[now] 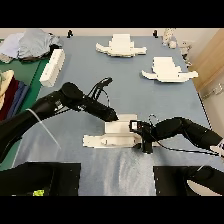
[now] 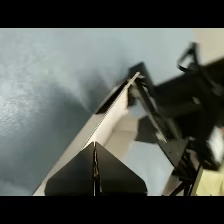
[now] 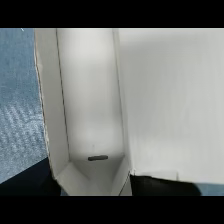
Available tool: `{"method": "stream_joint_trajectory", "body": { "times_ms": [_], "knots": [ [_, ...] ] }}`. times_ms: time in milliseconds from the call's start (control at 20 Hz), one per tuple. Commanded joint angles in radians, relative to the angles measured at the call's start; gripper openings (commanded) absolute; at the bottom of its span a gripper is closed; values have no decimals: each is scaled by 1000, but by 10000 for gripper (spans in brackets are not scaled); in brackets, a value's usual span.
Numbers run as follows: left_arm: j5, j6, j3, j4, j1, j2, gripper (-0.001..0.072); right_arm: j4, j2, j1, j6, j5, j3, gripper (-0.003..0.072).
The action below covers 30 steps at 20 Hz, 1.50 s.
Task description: Fold the box.
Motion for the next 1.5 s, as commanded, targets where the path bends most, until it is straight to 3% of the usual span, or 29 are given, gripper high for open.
{"method": "stream_joint_trajectory", "body": {
  "times_ms": [0,300,500,550,600,650,900,1350,1400,1450],
  "knots": [
    [-157,82,21,35,9,131,11,1,0,1,1,0,0,519],
    [-207,74,1,389,-101,341,10,1,0,1,1,0,0,519],
    [-156,246,-162,401,-72,487,15,0,0,1,1,0,0,519],
    [-135,287,-219,396,-52,513,221,0,0,1,1,0,0,519],
    [-107,307,-270,389,-32,531,596,1,0,1,1,0,0,519],
    [-74,331,-320,386,-12,539,666,1,0,1,1,0,0,519],
    [90,662,-482,299,5,502,666,1,0,1,1,0,0,519],
    [269,947,-483,74,-39,273,644,1,0,1,1,0,0,519],
    [274,947,-479,74,-53,264,611,0,0,1,1,0,0,519],
    [274,954,-476,74,-64,256,445,1,0,1,1,0,0,519]
  ]
}}
